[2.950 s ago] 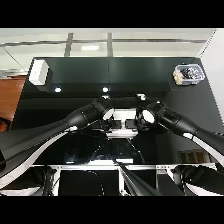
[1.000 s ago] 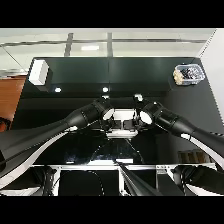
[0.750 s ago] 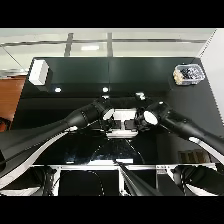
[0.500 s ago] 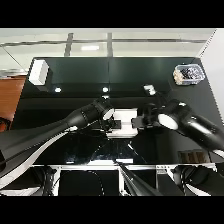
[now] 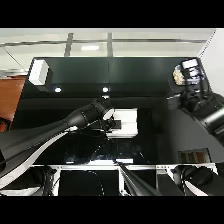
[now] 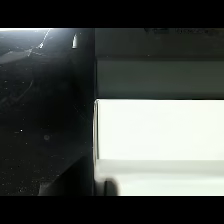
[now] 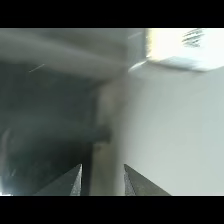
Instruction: Fold the box and place the chain.
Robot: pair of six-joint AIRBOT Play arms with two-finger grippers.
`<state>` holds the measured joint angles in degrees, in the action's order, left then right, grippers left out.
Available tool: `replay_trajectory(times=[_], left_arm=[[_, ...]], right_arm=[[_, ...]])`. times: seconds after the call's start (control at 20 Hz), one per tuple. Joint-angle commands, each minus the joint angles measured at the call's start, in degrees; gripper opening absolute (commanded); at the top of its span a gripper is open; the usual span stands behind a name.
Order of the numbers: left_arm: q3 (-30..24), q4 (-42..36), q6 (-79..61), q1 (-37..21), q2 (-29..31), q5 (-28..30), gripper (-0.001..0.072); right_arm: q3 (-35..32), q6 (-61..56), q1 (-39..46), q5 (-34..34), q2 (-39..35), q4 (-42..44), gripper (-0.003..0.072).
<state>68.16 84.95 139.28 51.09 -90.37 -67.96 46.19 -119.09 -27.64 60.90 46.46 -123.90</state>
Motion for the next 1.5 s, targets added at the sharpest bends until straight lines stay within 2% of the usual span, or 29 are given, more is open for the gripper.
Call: replay_trajectory(times=[0.0, 0.1, 0.2, 0.3, 0.4, 0.5, 0.7, 0.75, 0.85, 0.9, 0.95, 1.1, 1.45], left_arm=[[0.02, 0.02, 0.00, -0.04, 0.00, 0.00, 0.0028], [0.02, 0.02, 0.00, -0.04, 0.00, 0.00, 0.0028], [0.02, 0.02, -0.02, -0.04, 0.00, 0.00, 0.0029], [0.02, 0.00, -0.02, -0.04, 0.00, 0.00, 0.0028], [0.02, 0.02, 0.00, -0.04, 0.00, 0.00, 0.0028], [0.02, 0.02, 0.00, -0.04, 0.00, 0.00, 0.0029], [0.02, 0.00, 0.00, -0.04, 0.00, 0.00, 0.0028], [0.02, 0.02, 0.00, -0.04, 0.00, 0.00, 0.0028], [0.02, 0.02, 0.00, -0.04, 0.00, 0.00, 0.0028], [0.02, 0.00, 0.00, -0.04, 0.00, 0.02, 0.0028], [0.02, 0.02, 0.00, -0.04, 0.00, 0.00, 0.0028], [0.02, 0.02, 0.00, -0.04, 0.00, 0.00, 0.0028], [0.02, 0.00, 0.00, -0.04, 0.00, 0.00, 0.0028]], right_arm=[[-5.75, -2.51, 14.67, -17.97, 0.57, -1.95, 0.0716], [-7.10, -2.49, 22.29, -23.06, 4.79, 3.56, 0.0720], [-5.31, -2.38, 27.76, -26.08, 10.47, 7.63, 0.0720], [1.11, -1.92, 31.34, -26.38, 17.35, 9.46, 0.0720], [10.88, 3.96, 33.53, -24.65, 25.31, 14.88, 0.0720], [23.26, 8.68, 35.23, -18.73, 34.69, 21.62, 0.0720], [50.16, 13.90, 38.91, -1.11, 53.88, 33.75, 0.0720], [55.15, 17.18, 39.32, 1.27, 57.37, 37.11, 0.0720], [62.18, 17.59, 39.87, 5.03, 62.79, 38.25, 0.0719], [64.13, 17.09, 40.37, 6.01, 64.63, 38.36, 0.0684], [65.85, 16.83, 40.89, 6.97, 66.27, 38.36, 0.0600], [68.11, 16.87, 41.72, 5.81, 68.74, 38.14, 0.0600], [68.15, 16.33, 42.84, 2.84, 72.08, 37.33, 0.0600]])
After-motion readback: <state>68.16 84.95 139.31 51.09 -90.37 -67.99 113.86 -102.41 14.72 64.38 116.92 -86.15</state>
